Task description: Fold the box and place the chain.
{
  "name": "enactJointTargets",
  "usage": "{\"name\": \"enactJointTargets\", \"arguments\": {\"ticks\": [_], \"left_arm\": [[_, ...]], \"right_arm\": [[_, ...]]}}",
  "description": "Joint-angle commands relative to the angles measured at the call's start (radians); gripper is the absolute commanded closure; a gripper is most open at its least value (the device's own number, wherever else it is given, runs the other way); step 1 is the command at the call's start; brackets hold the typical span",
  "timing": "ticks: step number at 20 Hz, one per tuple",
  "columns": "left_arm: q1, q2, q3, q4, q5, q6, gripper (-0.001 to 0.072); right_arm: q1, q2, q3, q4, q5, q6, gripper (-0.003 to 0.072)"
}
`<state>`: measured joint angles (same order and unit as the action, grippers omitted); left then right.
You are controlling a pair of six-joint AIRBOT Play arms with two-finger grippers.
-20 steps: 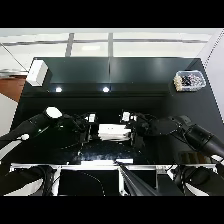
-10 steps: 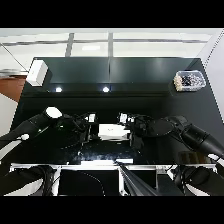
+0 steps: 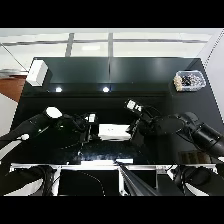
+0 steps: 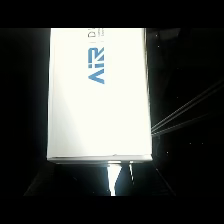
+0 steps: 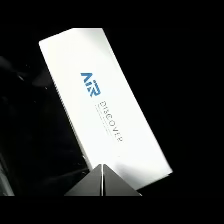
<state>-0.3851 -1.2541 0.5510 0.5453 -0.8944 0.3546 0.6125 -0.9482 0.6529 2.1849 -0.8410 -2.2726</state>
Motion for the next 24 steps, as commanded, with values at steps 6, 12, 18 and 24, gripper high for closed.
{"name": "enactJointTargets", "arguments": {"ticks": [6, 12, 18, 24], "left_arm": [[-0.001, -0.001, -0.001, 0.0, 0.0, 0.0, 0.0227], [-0.001, -0.001, -0.001, 0.0, 0.0, 0.0, 0.0226], [-0.001, -0.001, -0.001, 0.0, 0.0, 0.0, 0.0226], [0.0, 0.001, -0.001, -0.003, 0.001, -0.004, 0.0186]], "right_arm": [[-0.012, -0.174, -0.024, 0.336, 0.09, 0.279, 0.0661], [-0.009, -0.244, -0.024, 0.318, 0.073, 0.28, 0.066], [-0.009, -0.244, -0.023, 0.313, 0.031, 0.28, 0.0659], [-0.074, -0.123, 0.08, 0.305, -0.089, 0.279, 0.0659]]}}
